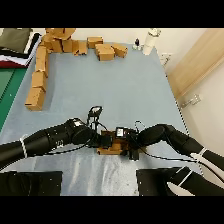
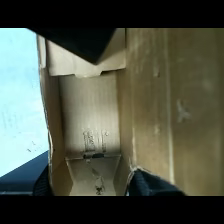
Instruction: Fold the box.
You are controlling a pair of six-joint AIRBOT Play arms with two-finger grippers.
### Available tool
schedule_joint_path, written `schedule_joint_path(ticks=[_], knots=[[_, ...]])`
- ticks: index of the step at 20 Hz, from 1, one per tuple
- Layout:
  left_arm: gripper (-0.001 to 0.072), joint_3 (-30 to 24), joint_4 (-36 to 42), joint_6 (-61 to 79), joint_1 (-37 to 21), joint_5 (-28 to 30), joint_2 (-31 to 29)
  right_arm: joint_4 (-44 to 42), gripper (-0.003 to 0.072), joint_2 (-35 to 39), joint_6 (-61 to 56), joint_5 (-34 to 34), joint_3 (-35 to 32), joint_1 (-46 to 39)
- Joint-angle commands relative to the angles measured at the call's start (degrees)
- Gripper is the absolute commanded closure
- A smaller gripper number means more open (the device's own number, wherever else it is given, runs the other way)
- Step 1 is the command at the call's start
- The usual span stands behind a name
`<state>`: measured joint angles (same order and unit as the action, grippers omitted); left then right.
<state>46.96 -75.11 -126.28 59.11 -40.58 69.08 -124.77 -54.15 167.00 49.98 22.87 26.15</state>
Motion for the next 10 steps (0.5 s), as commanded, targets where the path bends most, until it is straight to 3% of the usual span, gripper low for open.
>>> schedule_joint_path(ticks=[1, 2, 10], knots=[[0.0194, 2.4, -2.8, -3.7, 0.6, -1.2, 0.1, 0.1, 0.0189, 0.0, 0.0, 0.0, 0.0, 0.0], [0.0237, 3.3, -2.8, -3.7, 0.6, -1.3, 0.1, 0.1, 0.0189, 0.0, 0.0, 0.0, 0.0, 0.0], [0.0237, 4.8, -3.4, -3.6, 0.5, -8.4, 0.1, 0.1, 0.0189, 0.0, 0.0, 0.0, 0.0, 0.0]])
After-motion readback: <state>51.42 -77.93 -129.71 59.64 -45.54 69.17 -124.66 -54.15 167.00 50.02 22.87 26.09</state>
